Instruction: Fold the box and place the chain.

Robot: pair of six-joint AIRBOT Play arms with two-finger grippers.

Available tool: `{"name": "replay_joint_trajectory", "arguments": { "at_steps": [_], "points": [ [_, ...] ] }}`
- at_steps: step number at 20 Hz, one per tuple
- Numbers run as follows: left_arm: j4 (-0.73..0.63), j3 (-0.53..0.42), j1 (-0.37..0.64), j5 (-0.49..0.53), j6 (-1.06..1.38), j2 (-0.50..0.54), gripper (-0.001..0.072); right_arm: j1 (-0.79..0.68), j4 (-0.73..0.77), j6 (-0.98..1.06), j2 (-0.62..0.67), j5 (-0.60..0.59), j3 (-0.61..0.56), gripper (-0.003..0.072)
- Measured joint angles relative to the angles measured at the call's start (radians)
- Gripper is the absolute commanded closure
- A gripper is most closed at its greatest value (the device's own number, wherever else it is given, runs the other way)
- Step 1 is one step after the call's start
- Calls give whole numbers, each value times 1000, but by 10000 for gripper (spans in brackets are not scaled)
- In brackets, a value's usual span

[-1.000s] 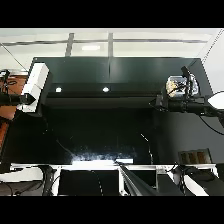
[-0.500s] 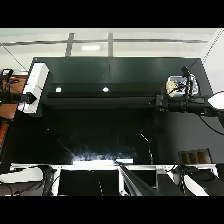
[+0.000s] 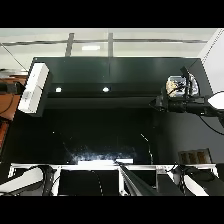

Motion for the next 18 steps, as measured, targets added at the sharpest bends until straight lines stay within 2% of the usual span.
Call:
{"name": "replay_joint_trajectory", "arguments": {
  "at_steps": [2, 5, 7, 9, 11, 14, 16, 18],
  "points": [
    [-23, 6, -25, -27, -111, 57, 685, 0, -3, -28, 0, -22, 2, 667],
    [-93, 11, -108, -127, -232, 128, 683, 0, -67, -61, 14, -47, 12, 669],
    [-117, -1, -199, -213, -298, 171, 684, 0, -177, -55, 53, -64, 15, 668],
    [-103, -53, -322, -248, -352, 243, 684, 1, -322, 17, 120, -80, 2, 668],
    [-48, -145, -451, -219, -425, 339, 683, 1, -430, 93, 198, -104, -43, 667],
    [66, -325, -627, -108, -557, 509, 681, 2, -525, 165, 292, -154, -140, 668],
    [119, -410, -685, -64, -618, 595, 679, 2, -546, 188, 322, -168, -175, 668],
    [151, -458, -714, -53, -651, 651, 679, 2, -558, 203, 336, -171, -194, 668]
  ]
}}
